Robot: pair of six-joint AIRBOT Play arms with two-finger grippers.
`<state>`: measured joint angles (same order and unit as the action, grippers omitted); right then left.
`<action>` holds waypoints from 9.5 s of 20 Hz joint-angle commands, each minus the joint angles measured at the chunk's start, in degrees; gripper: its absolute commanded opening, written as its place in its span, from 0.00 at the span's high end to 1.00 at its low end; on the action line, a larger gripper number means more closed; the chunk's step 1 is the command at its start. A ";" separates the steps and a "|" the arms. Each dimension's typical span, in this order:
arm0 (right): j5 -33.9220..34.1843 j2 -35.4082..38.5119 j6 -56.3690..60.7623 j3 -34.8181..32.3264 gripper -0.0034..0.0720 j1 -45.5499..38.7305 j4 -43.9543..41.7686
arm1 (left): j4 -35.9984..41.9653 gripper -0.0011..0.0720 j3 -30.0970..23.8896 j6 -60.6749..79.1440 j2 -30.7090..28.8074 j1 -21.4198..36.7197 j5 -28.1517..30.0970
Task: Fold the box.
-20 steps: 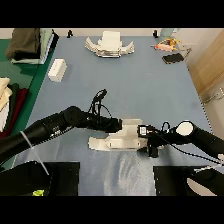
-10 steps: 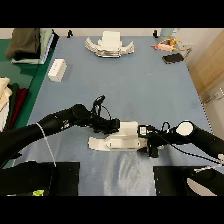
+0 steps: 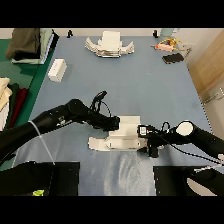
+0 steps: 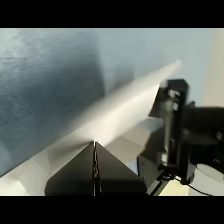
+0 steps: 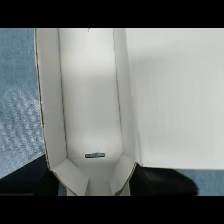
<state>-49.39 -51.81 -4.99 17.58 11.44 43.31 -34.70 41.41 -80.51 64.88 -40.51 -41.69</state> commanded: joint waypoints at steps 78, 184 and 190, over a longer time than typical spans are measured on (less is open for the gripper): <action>-0.02 0.04 0.02 0.00 0.25 -0.02 -0.02 | -50.90 0.97 -11.74 -9.11 -30.82 -6.84 -14.19; -0.02 0.04 0.02 0.00 0.25 -0.02 -0.02 | -52.17 0.07 18.23 -69.96 15.30 -25.22 -22.97; -0.02 0.04 0.02 0.02 0.25 -0.02 -0.04 | -53.48 0.08 20.79 -66.47 6.56 -22.60 -34.42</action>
<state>-49.45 -51.81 -4.99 17.58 11.42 43.29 -87.68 61.32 -148.90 75.50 -64.51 -69.91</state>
